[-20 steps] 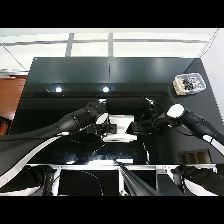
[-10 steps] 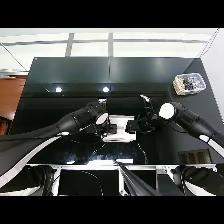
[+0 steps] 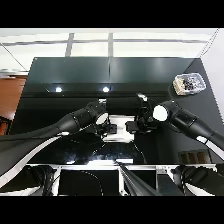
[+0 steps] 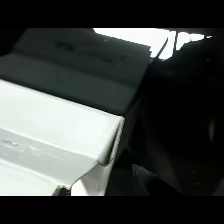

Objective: Fold the box and place the chain.

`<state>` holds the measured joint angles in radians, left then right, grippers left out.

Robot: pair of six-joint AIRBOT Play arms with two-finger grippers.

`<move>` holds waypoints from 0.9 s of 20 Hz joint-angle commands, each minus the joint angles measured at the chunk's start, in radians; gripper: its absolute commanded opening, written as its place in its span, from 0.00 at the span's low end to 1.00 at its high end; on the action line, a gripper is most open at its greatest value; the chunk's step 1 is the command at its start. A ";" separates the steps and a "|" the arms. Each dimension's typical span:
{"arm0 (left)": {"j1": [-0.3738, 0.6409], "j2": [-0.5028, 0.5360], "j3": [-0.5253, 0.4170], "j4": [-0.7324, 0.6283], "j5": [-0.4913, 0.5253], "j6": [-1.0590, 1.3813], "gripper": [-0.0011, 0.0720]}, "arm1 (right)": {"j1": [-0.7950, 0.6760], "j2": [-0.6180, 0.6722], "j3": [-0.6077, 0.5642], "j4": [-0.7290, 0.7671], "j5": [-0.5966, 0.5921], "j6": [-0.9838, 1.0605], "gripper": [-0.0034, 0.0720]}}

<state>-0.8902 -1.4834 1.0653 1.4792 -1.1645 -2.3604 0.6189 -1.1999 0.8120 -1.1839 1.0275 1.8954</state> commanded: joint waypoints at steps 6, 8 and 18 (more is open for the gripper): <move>0.001 0.000 0.001 0.001 0.001 0.000 0.05 | 0.102 -0.077 0.053 -0.121 0.023 0.121 0.40; 0.001 0.000 0.001 0.001 0.002 0.000 0.05 | 0.106 -0.086 0.059 -0.140 0.045 0.150 0.39; 0.001 0.000 0.001 0.001 0.002 0.000 0.05 | 0.166 -0.174 0.119 -0.209 0.100 0.301 0.39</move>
